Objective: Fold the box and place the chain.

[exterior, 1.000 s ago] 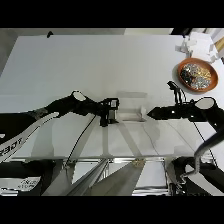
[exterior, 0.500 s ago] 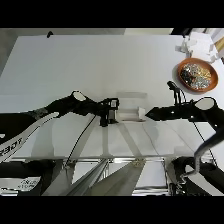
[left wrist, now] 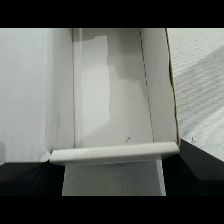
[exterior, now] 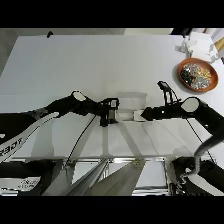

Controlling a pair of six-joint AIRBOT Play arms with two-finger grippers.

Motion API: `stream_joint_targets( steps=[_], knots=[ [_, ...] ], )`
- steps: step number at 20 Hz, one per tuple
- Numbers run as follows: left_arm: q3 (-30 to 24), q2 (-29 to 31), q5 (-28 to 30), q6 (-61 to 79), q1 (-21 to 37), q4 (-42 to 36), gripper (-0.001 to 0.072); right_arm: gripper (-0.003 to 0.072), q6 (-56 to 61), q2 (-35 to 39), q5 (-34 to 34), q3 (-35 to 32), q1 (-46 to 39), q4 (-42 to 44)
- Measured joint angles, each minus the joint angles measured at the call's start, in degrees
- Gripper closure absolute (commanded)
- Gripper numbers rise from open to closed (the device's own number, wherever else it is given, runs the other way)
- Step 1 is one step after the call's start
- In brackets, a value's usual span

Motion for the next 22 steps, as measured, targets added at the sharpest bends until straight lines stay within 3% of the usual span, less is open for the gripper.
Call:
stream_joint_targets(
  steps=[3, 13, 15, 19, 20, 22],
  knots=[
    [0.00, 0.00, -0.02, 0.00, 0.00, -0.04, 0.0638, 0.0277, 8.37, -2.49, 0.07, 3.08, 4.48, -7.63],
    [0.00, 0.00, -0.07, 0.02, 0.00, -0.04, 0.0638, 0.0297, 34.10, -15.32, 9.55, 16.17, 18.75, -28.72],
    [0.00, 0.00, -0.04, 0.00, 0.00, -0.07, 0.0638, 0.0430, 36.89, -16.70, 10.78, 17.07, 19.87, -30.71],
    [0.00, 0.00, 0.00, 0.00, 0.00, -0.02, 0.0638, 0.0540, 39.34, -17.84, 11.67, 17.77, 20.70, -32.81],
    [0.00, -0.02, 0.00, -0.02, 0.00, 0.00, 0.0638, 0.0633, 39.69, -18.01, 11.65, 17.81, 20.81, -33.03],
    [-0.02, -0.02, 0.15, -0.35, 0.02, 0.07, 0.0638, 0.0664, 40.50, -18.25, 11.45, 17.92, 20.94, -33.20]
  ],
)
